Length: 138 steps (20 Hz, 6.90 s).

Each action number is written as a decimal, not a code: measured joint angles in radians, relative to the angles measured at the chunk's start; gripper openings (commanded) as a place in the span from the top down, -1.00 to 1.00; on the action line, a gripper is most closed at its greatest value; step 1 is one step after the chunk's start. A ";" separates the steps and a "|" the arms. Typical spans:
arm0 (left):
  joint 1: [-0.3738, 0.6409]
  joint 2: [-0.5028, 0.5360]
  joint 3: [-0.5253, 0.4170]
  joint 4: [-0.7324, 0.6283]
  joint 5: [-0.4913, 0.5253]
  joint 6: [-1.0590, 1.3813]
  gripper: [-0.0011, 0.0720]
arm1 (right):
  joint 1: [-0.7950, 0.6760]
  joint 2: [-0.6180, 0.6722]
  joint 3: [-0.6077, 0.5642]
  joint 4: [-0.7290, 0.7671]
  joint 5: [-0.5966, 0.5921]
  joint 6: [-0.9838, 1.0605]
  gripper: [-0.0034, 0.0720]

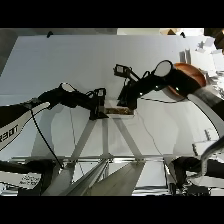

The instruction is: Fold the box and place the chain.

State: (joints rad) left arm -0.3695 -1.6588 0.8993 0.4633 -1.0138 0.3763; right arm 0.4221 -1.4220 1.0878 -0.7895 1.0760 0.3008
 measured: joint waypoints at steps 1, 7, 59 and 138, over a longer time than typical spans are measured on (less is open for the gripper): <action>0.000 0.000 0.000 0.000 0.000 0.000 0.48 | 0.010 0.029 -0.038 -0.014 -0.043 -0.016 0.03; 0.000 0.000 0.000 0.000 0.000 0.000 0.48 | 0.050 0.101 -0.161 -0.042 -0.177 -0.064 0.52; 0.000 0.000 0.000 0.000 0.000 -0.002 0.48 | 0.007 0.105 -0.364 0.447 -0.298 0.196 0.89; 0.550 0.607 -0.521 0.521 0.859 -1.180 -0.93 | -0.590 0.592 -0.361 -0.583 -0.073 0.877 0.88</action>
